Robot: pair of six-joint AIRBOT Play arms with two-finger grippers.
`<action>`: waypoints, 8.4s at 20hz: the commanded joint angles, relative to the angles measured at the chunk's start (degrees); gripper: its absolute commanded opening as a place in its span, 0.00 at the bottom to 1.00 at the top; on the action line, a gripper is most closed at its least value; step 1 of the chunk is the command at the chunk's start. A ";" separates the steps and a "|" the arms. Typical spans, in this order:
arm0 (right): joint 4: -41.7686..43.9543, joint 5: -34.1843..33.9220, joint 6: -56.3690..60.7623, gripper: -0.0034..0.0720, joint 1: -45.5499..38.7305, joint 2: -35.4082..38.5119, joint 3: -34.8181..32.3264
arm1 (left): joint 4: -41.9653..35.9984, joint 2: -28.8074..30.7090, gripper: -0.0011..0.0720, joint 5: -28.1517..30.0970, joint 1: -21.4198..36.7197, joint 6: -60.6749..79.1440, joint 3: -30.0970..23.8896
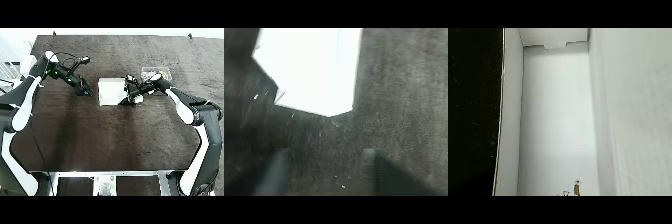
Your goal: Fold the box and place the chain.
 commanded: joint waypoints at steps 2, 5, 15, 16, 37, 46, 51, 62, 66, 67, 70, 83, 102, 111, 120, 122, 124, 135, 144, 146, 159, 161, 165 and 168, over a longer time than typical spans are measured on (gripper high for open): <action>0.02 0.02 0.00 0.43 0.04 -0.04 -0.02 | -3.74 0.02 0.53 6.05 0.76 11.58 -2.40; 0.00 0.02 0.00 0.43 0.04 -0.04 -0.02 | -4.83 0.00 0.95 5.20 0.52 13.00 -2.40; 0.00 0.02 0.00 0.43 0.04 -0.04 -0.02 | -10.10 -4.39 1.00 8.41 0.42 30.84 -5.88; 0.00 0.02 0.00 0.43 0.04 -0.04 -0.02 | -10.40 -4.39 1.00 9.46 0.04 31.06 -6.47; 0.02 0.02 0.00 0.43 0.04 -0.04 -0.02 | -9.44 -4.57 1.00 12.96 -2.91 31.23 -8.13; 0.00 0.02 0.00 0.43 0.04 -0.04 -0.02 | -11.69 -6.64 1.00 13.11 -4.48 31.30 -8.13; 0.00 0.02 0.00 0.43 0.04 -0.04 -0.02 | -13.55 -8.33 1.00 13.84 -4.57 32.00 -8.13; 0.02 0.02 0.00 0.43 0.04 -0.04 -0.02 | -17.18 -9.40 1.00 16.09 -5.29 33.81 -8.13; 0.02 0.02 0.00 0.43 0.04 -0.04 -0.02 | -16.39 -9.57 1.00 16.96 -5.42 33.79 -8.13; 0.02 0.02 0.00 0.43 0.04 -0.04 -0.02 | -16.37 -9.57 1.00 17.03 -5.40 33.79 -8.13; 0.02 0.02 0.00 0.43 0.04 -0.04 -0.02 | -16.39 -9.57 1.00 17.51 -5.42 33.86 -8.13; 0.00 0.02 0.00 0.43 0.04 -0.04 -0.02 | -16.17 -9.57 0.36 17.46 -5.40 34.95 -8.13; 0.02 0.02 0.00 0.43 0.04 -0.04 -0.02 | -16.48 -9.55 0.53 17.20 -5.35 36.28 -8.13; 0.46 -0.22 1.68 0.90 -0.26 0.04 0.15 | -16.48 -9.55 0.53 17.20 -5.35 36.26 -8.13; -3.06 4.20 6.69 1.00 -4.83 2.14 0.28 | -16.44 -9.55 0.53 16.96 -5.35 36.26 -8.13; -3.08 5.88 7.58 1.00 -6.43 3.04 0.28 | -16.44 -9.55 0.53 16.96 -5.35 36.26 -8.13; -3.06 7.67 8.00 1.00 -8.02 4.26 0.28 | -16.44 -9.55 0.53 16.96 -5.35 36.26 -8.13; 11.87 18.71 10.99 0.06 -8.96 9.84 -0.85 | -16.44 -9.55 0.53 16.98 -5.35 36.26 -8.13; 14.14 -1.90 17.46 0.06 -0.92 9.60 -1.38 | -16.44 -9.55 0.53 16.90 -5.35 36.26 -8.13; 14.19 -6.14 18.78 0.06 -0.66 9.60 -1.36 | -16.44 -9.57 0.53 16.85 -5.35 36.26 -8.13; 9.25 -15.69 25.75 0.06 -0.72 6.27 -1.36 | -16.46 -9.57 0.53 16.79 -5.35 36.26 -8.13; 8.83 -15.69 25.75 0.06 -0.70 5.55 -1.33 | -16.46 -9.57 0.53 16.79 -5.35 36.26 -8.13; 8.28 -15.69 25.70 0.06 -0.70 5.38 -1.22 | -16.46 -9.57 0.53 16.79 -5.35 36.26 -8.13; 8.33 -15.67 25.55 0.06 -0.70 5.40 -1.20 | -16.46 -9.57 0.53 16.79 -5.35 36.26 -8.13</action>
